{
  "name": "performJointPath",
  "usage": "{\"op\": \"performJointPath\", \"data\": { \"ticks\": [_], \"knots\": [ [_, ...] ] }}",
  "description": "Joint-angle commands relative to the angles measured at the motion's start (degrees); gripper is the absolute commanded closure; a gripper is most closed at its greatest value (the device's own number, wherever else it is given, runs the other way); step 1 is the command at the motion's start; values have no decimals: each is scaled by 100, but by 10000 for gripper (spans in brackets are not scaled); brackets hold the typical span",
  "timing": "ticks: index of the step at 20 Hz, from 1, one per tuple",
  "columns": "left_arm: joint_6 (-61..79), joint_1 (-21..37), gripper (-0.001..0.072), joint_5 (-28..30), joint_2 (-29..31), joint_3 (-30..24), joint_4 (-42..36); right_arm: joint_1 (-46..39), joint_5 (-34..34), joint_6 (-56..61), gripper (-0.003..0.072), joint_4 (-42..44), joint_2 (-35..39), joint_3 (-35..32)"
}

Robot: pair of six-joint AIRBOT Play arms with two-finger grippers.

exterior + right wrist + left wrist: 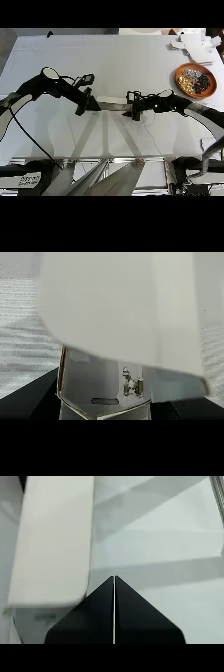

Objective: Fold the box and place the chain.

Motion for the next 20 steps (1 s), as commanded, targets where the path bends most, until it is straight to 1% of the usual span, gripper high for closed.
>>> {"op": "performJointPath", "data": {
  "ticks": [1, 3, 5, 7, 10, 11, 16, 20],
  "knots": [
    [-81, -317, 706, 798, 17, -50, -820, 2, 0, 0, 299, 2, -4, 4],
    [-81, -214, 706, 1314, 17, -50, -1263, 2, 0, -2, 299, 2, -4, 4],
    [-144, -72, 706, 1797, 17, -50, -1432, 2, 0, -2, 299, 2, -4, 4],
    [-509, 37, 706, 2243, 17, -50, -1443, 2, 0, -2, 299, 2, -4, 4],
    [-1080, 149, 706, 2719, -9, -50, -1405, 2, 0, 0, 299, 2, -4, 4],
    [-1259, 166, 706, 2813, -61, -50, -1394, 2, 0, 0, 299, 2, -4, 4],
    [-1600, 98, 706, 2726, -560, -50, -1384, 2, 0, -2, 299, 2, -4, 4],
    [-1598, 103, 706, 2627, -470, -50, -1403, 2, 0, 0, 299, 2, -4, 4]
  ]
}}
